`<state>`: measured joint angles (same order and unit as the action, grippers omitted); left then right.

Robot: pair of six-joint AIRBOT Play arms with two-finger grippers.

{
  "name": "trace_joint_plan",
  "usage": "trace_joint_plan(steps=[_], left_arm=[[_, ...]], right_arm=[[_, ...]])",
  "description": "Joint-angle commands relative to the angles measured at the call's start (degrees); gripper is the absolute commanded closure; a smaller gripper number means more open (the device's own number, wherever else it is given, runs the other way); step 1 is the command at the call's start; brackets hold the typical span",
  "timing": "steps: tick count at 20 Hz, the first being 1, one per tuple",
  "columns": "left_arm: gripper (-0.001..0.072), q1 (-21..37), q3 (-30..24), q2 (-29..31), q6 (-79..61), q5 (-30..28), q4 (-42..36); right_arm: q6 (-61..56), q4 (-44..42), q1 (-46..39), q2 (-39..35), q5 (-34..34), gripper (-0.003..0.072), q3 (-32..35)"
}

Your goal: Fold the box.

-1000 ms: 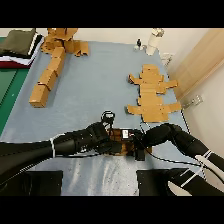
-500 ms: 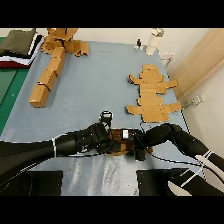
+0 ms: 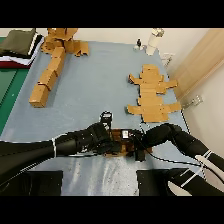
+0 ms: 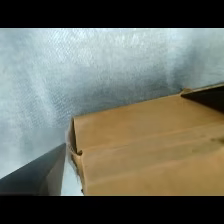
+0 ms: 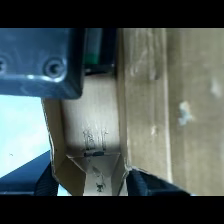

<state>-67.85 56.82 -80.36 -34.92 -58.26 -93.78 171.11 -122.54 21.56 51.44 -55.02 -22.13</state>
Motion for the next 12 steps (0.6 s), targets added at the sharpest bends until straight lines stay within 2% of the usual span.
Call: trace_joint_plan(steps=[1, 2, 3, 8, 12], left_arm=[[0.0355, 0.1, 0.6, 0.1, 0.0, -2.0, -2.4], [0.0503, 0.1, 0.9, 0.1, -0.2, -2.8, -2.4], [0.0533, 0.1, 1.1, 0.1, -0.2, -2.8, -2.4], [0.0533, 0.1, 1.2, 0.0, -0.2, 0.5, -2.0], [0.0533, 0.1, 1.2, -0.3, 1.4, -1.7, -1.5]], right_arm=[[0.0, 0.2, 0.0, 0.0, 0.1, 0.0186, 0.0], [0.0, 0.2, 0.0, 0.0, 0.1, 0.0186, 0.0], [0.0, 0.2, 0.0, 0.0, 0.1, 0.0186, 0.0], [0.0, 0.2, 0.0, 0.0, 0.1, 0.0186, 0.0], [0.0, 0.2, 0.0, 0.0, 0.1, 0.0186, 0.0]])
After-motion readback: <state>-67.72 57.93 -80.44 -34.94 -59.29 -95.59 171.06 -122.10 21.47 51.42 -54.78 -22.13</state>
